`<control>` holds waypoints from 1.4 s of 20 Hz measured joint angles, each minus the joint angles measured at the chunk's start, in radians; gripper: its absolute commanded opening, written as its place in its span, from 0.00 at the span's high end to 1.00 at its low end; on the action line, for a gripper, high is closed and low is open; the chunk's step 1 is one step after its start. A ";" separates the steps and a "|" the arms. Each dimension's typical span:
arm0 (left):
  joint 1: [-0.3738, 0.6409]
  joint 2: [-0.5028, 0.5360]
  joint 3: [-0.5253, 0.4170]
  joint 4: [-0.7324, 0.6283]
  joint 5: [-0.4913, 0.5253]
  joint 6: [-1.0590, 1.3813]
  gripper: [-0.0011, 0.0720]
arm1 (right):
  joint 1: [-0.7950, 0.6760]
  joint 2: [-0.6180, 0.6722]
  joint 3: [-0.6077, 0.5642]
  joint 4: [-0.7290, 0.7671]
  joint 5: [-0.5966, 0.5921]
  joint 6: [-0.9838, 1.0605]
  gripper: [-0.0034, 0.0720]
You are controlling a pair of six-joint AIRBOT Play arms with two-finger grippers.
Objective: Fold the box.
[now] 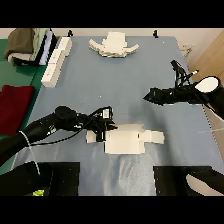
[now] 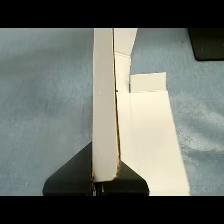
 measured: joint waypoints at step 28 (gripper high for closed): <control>-0.018 -0.076 0.027 -0.090 0.206 0.230 0.97 | 0.034 -0.019 0.000 0.015 -0.043 -0.007 0.70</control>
